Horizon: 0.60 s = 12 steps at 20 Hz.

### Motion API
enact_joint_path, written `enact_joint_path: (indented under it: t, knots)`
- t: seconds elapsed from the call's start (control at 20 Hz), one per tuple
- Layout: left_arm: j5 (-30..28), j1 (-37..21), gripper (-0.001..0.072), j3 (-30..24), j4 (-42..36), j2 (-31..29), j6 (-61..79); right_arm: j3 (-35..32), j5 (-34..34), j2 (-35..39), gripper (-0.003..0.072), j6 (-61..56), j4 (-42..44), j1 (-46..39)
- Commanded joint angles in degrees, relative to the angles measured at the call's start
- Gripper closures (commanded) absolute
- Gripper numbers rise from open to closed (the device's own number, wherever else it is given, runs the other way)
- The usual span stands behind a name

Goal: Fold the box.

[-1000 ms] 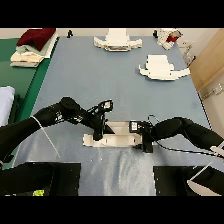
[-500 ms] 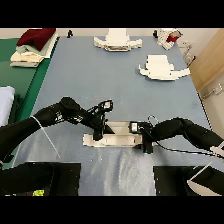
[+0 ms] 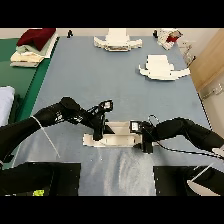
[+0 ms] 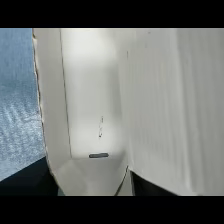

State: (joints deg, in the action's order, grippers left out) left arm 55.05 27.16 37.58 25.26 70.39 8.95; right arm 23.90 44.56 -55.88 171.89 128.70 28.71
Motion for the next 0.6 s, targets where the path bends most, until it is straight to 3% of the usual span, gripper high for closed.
enact_joint_path:
  t: [0.0,0.2,0.25,0.55]
  knots:
    - [0.0,0.0,0.0695,0.0,0.0,0.0,0.0,-0.1,0.0,-0.5,0.0155,0.0,0.2,0.0]
    - [0.0,0.0,0.0695,0.0,0.0,0.0,0.0,-0.1,-1.6,-2.0,0.0149,0.0,0.2,1.8]
    - [0.0,0.0,0.0695,0.0,0.0,0.0,0.0,-0.1,-1.8,-2.5,0.0078,0.0,0.2,1.9]
    - [0.0,0.0,0.0695,0.0,0.0,0.0,0.0,-0.1,-1.9,-2.3,0.0097,0.0,-0.1,1.9]
